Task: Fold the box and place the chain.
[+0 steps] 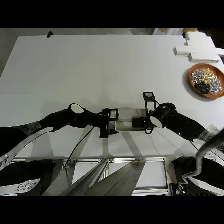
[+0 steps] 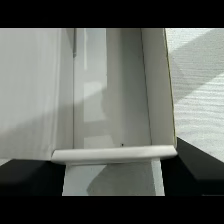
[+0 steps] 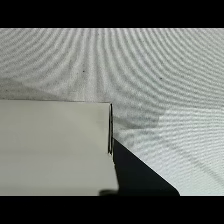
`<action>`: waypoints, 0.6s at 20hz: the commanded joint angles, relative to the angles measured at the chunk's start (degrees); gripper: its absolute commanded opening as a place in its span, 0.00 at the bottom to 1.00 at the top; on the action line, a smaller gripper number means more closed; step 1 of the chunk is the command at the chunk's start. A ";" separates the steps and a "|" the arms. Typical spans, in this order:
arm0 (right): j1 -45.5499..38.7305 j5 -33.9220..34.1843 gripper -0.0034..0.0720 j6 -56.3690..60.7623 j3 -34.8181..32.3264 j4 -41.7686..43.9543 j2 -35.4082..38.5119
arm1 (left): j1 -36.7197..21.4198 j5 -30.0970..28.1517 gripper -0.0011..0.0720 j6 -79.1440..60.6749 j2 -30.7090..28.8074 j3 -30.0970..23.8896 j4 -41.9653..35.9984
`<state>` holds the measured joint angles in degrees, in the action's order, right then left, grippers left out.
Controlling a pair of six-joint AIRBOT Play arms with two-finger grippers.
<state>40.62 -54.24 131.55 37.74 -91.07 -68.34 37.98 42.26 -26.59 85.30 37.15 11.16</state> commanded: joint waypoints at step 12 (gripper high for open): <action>0.09 0.07 0.07 0.02 0.00 -1.51 -0.07 | -0.02 -0.02 0.32 0.00 -0.02 0.04 0.02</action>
<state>40.69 -54.28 131.79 37.71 -92.23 -68.45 37.98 42.19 -26.50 85.30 37.15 11.07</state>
